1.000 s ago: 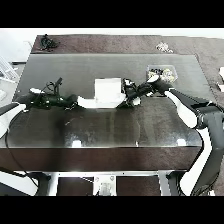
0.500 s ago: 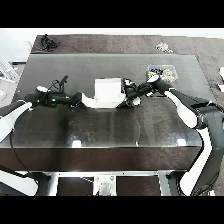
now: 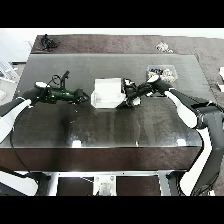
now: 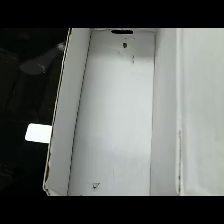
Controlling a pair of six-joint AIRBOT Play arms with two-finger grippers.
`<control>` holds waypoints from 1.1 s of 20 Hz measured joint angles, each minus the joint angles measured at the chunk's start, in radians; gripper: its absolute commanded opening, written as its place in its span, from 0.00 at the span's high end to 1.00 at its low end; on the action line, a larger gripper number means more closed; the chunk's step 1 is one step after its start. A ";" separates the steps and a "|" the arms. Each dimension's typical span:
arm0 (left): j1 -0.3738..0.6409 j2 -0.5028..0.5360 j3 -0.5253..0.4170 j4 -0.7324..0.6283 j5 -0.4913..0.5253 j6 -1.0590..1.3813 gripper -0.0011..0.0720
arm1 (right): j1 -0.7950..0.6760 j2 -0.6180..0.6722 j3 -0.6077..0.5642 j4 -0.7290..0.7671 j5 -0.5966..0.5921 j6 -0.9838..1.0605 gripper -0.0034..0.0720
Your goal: Fold the box and place the chain.
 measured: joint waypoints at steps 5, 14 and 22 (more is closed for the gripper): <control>-0.010 0.000 0.001 -0.022 -0.020 -0.015 0.62 | 0.000 0.000 0.000 0.000 0.000 0.000 0.21; -0.031 0.000 0.002 -0.061 -0.025 -0.013 0.48 | 0.000 0.000 0.000 0.000 0.000 0.000 0.21; -0.043 0.000 0.024 -0.055 -0.004 -0.092 0.48 | 0.000 0.000 0.000 0.000 0.000 0.000 0.21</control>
